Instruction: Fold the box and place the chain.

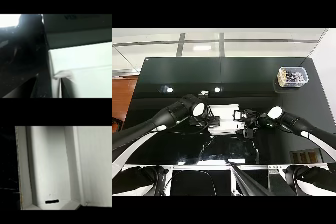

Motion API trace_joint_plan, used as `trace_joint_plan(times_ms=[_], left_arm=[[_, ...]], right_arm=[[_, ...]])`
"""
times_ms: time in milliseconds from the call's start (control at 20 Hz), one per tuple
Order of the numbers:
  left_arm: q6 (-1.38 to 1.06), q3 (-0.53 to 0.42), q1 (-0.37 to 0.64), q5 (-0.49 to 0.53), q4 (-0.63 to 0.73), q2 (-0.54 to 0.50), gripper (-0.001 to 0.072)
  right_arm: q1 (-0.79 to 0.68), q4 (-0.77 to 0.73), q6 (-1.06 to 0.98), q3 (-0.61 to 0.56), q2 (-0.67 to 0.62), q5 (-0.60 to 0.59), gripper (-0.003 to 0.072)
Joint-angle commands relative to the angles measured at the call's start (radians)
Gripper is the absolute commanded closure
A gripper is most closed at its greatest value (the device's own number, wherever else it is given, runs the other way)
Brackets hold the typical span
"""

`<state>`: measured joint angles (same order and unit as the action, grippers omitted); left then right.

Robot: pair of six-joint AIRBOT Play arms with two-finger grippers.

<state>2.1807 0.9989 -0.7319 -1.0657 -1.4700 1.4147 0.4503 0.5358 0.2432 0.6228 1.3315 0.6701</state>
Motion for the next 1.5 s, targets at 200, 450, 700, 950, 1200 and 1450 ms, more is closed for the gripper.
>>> trace_joint_plan(times_ms=[200, 450, 700, 950, 1200, 1450], left_arm=[[0.076, 0.035, -0.031, -0.020, -0.032, 0.054, 0.0382], [0.071, 0.037, -0.053, -0.009, -0.035, 0.064, 0.0685], [0.071, 0.037, -0.053, -0.010, -0.032, 0.064, 0.0403], [0.071, 0.037, -0.053, -0.014, -0.032, 0.064, 0.0274], [0.070, 0.050, -0.053, -0.017, -0.032, 0.064, 0.0312], [0.071, 0.081, -0.053, -0.027, -0.032, 0.064, 0.0565]], right_arm=[[0.000, 0.000, 0.000, 0.000, 0.001, 0.000, 0.0518], [0.000, 0.000, 0.000, 0.000, 0.001, 0.000, 0.0518], [0.000, 0.000, 0.000, 0.000, 0.001, 0.000, 0.0519], [0.000, 0.000, 0.000, 0.000, 0.001, 0.000, 0.0519], [0.000, 0.000, 0.000, 0.000, 0.001, 0.000, 0.0518], [0.000, 0.000, 0.000, 0.000, 0.001, 0.000, 0.0518]])
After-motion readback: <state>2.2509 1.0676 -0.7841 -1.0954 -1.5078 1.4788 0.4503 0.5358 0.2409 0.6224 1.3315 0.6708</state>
